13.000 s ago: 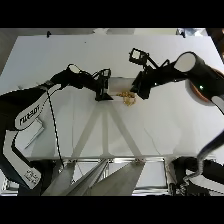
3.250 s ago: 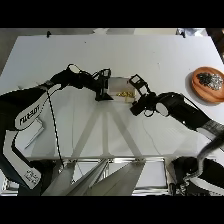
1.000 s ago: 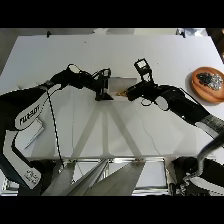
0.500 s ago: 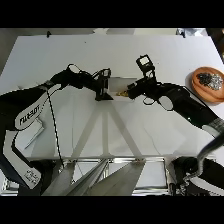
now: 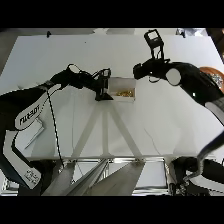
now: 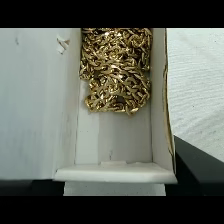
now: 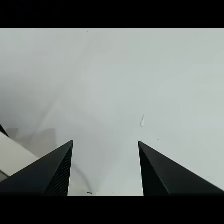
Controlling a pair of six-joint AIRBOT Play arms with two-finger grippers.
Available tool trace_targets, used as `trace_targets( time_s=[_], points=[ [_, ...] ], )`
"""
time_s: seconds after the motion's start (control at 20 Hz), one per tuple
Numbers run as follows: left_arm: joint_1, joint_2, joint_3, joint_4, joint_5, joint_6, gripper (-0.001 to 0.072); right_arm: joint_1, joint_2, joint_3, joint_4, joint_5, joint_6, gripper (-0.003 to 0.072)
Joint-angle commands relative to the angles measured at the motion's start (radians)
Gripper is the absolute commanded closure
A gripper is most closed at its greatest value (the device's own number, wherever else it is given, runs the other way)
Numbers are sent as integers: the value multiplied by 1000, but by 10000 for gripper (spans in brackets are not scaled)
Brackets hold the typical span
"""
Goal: Fold the box and place the chain.
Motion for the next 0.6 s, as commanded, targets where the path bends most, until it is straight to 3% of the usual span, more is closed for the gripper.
trace_targets(
  time_s=[0.0,0.1,0.3,0.55],
  points=[
    [0,-1,0,0,0,0,491,-58,-151,174,321,283,-288,227],
    [0,-1,0,0,0,0,491,-66,-214,227,447,393,-404,232],
    [0,-1,0,0,0,0,491,-58,-264,231,470,507,-587,254],
    [0,-1,0,0,0,0,491,-6,-254,231,470,523,-924,207]
  ],
)
